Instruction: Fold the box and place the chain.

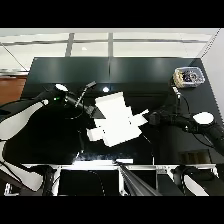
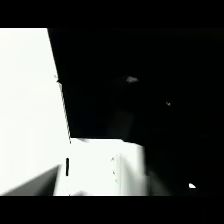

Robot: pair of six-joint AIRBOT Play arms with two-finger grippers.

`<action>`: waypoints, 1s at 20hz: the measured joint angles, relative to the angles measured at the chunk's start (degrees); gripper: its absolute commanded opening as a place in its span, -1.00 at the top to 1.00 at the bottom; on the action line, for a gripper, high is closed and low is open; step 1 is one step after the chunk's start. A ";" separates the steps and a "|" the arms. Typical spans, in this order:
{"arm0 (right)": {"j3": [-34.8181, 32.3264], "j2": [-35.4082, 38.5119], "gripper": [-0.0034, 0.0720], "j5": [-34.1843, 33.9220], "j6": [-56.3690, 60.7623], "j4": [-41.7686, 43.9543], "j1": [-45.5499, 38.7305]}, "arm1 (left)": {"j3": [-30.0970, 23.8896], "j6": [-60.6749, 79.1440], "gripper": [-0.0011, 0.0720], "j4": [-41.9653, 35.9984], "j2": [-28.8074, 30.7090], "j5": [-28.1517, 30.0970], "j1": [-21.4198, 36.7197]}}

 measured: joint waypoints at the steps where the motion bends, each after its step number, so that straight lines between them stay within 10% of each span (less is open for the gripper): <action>1: 1.81 0.04 -0.98 0.83 0.02 -2.01 -0.61 | 0.20 0.31 0.92 0.28 0.24 -0.02 -0.09; 11: 18.29 0.11 -0.98 20.44 -4.74 -25.27 -1.51 | -3.26 13.86 0.92 8.46 13.86 15.72 -8.00; 20: 12.37 -0.13 -0.98 9.40 -25.00 -29.11 10.62 | -4.37 34.71 0.92 9.64 12.39 24.74 -12.35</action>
